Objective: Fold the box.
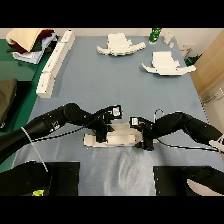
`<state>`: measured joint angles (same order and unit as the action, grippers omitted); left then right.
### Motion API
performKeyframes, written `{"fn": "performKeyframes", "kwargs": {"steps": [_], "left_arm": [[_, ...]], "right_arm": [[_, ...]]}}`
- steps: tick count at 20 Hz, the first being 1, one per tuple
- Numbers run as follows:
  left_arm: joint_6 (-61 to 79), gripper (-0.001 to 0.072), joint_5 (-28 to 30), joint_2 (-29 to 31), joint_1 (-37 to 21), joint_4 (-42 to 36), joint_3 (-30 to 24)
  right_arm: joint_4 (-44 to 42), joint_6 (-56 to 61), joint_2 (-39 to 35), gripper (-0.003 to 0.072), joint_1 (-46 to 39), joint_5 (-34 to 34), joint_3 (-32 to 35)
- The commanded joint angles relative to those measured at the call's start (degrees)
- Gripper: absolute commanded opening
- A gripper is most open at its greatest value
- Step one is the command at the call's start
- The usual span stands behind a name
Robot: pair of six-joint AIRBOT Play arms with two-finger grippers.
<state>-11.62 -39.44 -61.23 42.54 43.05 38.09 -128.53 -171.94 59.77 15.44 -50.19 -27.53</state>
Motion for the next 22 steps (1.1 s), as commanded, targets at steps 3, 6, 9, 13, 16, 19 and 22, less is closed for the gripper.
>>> {"fn": "performKeyframes", "kwargs": {"steps": [3,6,9,13,16,19,22], "left_arm": [[0.0,0.0015,0.0,0.0,0.0,0.0,0.1],[0.0,0.0015,-0.1,0.0,0.0,0.0,0.1],[0.0,0.0015,-0.1,0.0,0.0,0.0,0.1],[0.0,0.0015,0.0,0.0,0.0,0.0,0.1],[0.0,0.0015,0.0,0.0,0.0,0.0,0.1],[0.0,0.0015,-0.1,0.0,0.0,0.0,0.1],[0.0,0.0015,-0.1,0.0,0.0,0.0,0.1]], "right_arm": [[-0.3,0.0,0.5,0.0705,0.0,0.6,0.0],[-0.3,0.0,0.6,0.0623,0.0,0.3,0.0],[-0.3,0.0,0.6,0.0583,0.0,0.3,0.0],[0.2,0.0,0.6,0.0574,2.5,2.2,0.3],[0.2,0.0,0.5,0.0574,2.8,3.0,0.9],[0.2,0.0,0.5,0.0542,2.8,2.9,0.9],[0.4,0.0,0.5,0.0548,2.8,2.5,0.9]]}}
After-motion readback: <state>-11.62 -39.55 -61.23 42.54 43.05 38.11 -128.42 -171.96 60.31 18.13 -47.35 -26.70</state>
